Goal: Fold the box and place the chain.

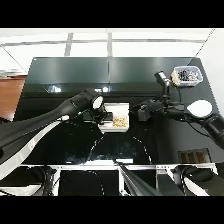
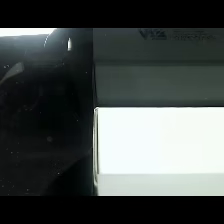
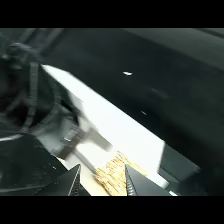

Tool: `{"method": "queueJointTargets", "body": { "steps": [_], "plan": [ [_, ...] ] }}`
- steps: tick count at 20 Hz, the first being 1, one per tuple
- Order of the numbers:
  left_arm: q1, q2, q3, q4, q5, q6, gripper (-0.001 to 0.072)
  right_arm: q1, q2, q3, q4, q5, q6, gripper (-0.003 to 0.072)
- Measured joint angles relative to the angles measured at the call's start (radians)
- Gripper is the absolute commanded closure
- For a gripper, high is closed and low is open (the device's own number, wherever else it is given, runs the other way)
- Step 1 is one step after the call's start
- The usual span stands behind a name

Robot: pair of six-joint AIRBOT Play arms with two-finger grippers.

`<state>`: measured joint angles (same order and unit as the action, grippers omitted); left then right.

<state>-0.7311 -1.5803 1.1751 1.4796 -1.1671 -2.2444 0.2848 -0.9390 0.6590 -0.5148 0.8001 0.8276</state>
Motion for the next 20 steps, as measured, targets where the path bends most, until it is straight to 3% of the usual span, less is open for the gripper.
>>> {"method": "queueJointTargets", "body": {
  "steps": [1, 2, 8, 10, 13, 16, 17, 20],
  "plan": [
    [0.001, 0.000, 0.006, 0.000, -0.005, 0.007, 0.0186, -0.030, 0.001, 0.000, -0.007, 0.027, 0.002, 0.0359],
    [0.001, 0.001, 0.015, 0.000, -0.013, 0.009, 0.0103, -0.055, 0.003, 0.000, -0.013, 0.055, 0.004, 0.0360],
    [-0.005, 0.122, 0.047, 0.048, -0.114, 0.145, 0.0092, -0.142, 0.005, 0.000, -0.034, 0.143, 0.008, 0.0359],
    [0.025, 0.205, -0.001, 0.086, -0.144, 0.224, 0.0093, -0.152, 0.005, 0.000, -0.037, 0.153, 0.010, 0.0359],
    [0.161, 0.319, -0.129, 0.082, -0.119, 0.335, 0.0094, -0.160, 0.005, 0.000, -0.043, 0.159, 0.010, 0.0359],
    [0.329, 0.383, -0.265, -0.143, 0.009, 0.656, 0.0074, -0.162, 0.005, 0.000, -0.047, 0.161, 0.010, 0.0359],
    [0.370, 0.394, -0.303, -0.243, 0.042, 0.829, -0.0005, -0.163, 0.005, 0.000, -0.047, 0.164, 0.010, 0.0359],
    [0.436, 0.410, -0.396, -0.458, 0.113, 1.393, -0.0003, -0.164, 0.005, 0.000, -0.048, 0.164, 0.010, 0.0359]
  ]
}}
